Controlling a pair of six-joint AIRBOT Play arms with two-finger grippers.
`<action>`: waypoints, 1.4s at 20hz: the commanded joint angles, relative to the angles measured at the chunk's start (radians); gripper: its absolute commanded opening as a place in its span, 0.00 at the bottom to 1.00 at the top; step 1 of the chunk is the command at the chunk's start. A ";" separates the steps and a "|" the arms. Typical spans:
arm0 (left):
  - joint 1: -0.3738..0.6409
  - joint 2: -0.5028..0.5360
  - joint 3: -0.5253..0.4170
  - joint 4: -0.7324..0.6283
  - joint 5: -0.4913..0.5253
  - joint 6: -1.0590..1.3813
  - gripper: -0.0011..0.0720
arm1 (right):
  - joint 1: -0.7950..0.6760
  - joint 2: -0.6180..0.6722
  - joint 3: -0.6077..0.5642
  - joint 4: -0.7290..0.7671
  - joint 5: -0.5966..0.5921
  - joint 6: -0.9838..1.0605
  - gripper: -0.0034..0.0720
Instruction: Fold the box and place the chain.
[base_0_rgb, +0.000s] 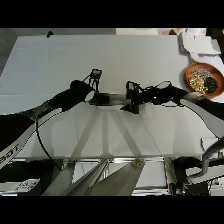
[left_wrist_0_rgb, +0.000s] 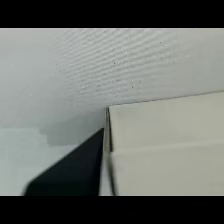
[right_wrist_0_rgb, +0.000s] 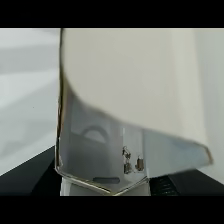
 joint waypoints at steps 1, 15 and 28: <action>0.002 0.032 0.001 -0.008 0.009 -0.011 0.51 | 0.000 0.000 0.001 0.005 0.000 0.006 0.53; 0.316 0.417 -0.004 -0.404 -0.359 0.739 0.64 | 0.000 0.000 0.001 0.005 0.000 0.006 0.53; 0.552 -0.002 -0.012 -0.905 -0.361 2.249 0.97 | 0.000 0.000 0.001 0.005 0.000 0.006 0.53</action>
